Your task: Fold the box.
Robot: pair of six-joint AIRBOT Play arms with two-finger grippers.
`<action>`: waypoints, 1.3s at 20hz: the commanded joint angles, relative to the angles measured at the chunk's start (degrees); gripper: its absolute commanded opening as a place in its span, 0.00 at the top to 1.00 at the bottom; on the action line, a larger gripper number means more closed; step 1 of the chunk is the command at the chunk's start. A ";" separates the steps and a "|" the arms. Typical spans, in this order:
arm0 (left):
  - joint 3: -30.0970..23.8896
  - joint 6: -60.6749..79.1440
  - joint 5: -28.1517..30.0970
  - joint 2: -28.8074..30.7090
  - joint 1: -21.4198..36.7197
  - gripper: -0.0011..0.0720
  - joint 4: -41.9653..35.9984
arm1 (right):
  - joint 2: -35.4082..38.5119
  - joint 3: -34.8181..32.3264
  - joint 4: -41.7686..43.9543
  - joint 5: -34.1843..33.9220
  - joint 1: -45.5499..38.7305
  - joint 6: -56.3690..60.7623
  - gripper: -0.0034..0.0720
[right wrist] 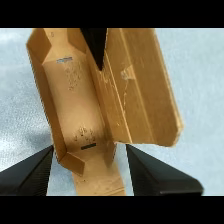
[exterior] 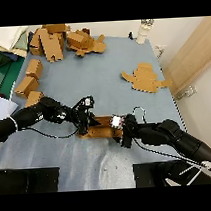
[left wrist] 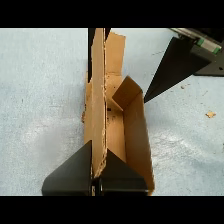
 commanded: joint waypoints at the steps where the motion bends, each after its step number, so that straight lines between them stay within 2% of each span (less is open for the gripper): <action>1: 0.04 0.00 0.02 0.00 0.02 0.97 0.00 | -0.76 0.07 -2.03 1.66 -0.07 -0.98 0.00; 5: 0.04 0.00 0.02 0.00 0.02 0.97 0.00 | -4.20 0.09 3.15 1.40 -0.07 -9.27 0.00; 11: 0.04 0.00 0.00 0.00 0.02 0.97 0.00 | -6.97 0.39 7.96 0.83 -3.54 -13.09 0.00; 15: 0.04 0.00 0.02 0.00 0.02 0.97 0.00 | -7.08 1.53 19.56 -6.56 -10.23 -26.51 0.00; 20: 0.04 0.00 0.00 0.00 0.02 0.97 0.00 | -9.20 2.25 25.59 -11.23 -15.47 -34.21 0.00; 26: 0.04 0.00 0.00 0.00 0.02 0.97 0.02 | -13.05 4.66 25.73 -10.58 -15.74 -34.18 0.00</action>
